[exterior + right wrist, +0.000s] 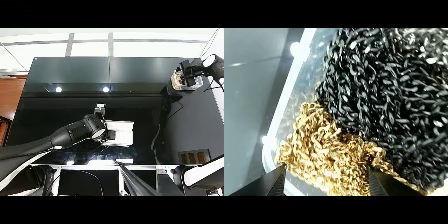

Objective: Fold the box and place the chain.

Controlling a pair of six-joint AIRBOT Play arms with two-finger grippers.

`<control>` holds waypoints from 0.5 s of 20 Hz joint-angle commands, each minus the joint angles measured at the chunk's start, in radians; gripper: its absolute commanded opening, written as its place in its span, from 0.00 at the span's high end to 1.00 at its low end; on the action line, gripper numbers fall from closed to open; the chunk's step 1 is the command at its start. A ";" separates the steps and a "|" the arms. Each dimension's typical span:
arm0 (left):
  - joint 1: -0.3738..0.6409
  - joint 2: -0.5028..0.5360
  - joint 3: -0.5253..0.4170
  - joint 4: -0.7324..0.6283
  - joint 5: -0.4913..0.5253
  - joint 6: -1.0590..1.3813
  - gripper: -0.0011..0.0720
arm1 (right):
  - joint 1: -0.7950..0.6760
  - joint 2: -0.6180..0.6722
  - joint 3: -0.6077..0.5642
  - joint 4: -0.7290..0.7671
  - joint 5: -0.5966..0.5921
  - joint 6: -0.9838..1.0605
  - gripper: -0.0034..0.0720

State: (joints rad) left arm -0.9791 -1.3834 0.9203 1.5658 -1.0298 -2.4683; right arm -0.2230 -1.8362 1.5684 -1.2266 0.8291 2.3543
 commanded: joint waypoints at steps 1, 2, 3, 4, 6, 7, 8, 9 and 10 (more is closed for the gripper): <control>0.000 0.000 0.000 -0.001 0.000 0.000 0.95 | 0.000 -0.021 0.000 0.000 -0.004 -0.002 0.33; 0.000 0.000 0.000 -0.001 0.000 0.000 0.95 | 0.001 -0.023 0.000 0.001 -0.002 -0.015 0.38; 0.000 0.000 0.000 -0.001 0.000 0.000 0.95 | 0.001 -0.023 0.000 0.005 0.000 -0.025 0.41; 0.000 0.000 0.000 -0.003 0.000 0.000 0.95 | -0.002 -0.022 0.003 0.025 0.007 -0.074 0.77; 0.000 0.000 0.000 -0.008 0.001 0.000 0.95 | -0.010 -0.015 0.020 0.084 0.023 -0.202 0.93; 0.000 0.000 0.000 -0.008 0.001 0.000 0.95 | -0.016 -0.009 0.039 0.090 0.056 -0.227 0.93; 0.000 0.000 0.000 -0.008 0.001 0.000 0.95 | -0.021 0.005 0.055 0.093 0.083 -0.274 0.94; 0.000 0.000 0.000 -0.007 0.005 0.000 0.95 | -0.028 0.024 0.074 0.093 0.113 -0.340 0.94; 0.000 0.000 0.000 -0.005 0.006 0.000 0.94 | -0.033 0.048 0.090 0.093 0.143 -0.399 0.94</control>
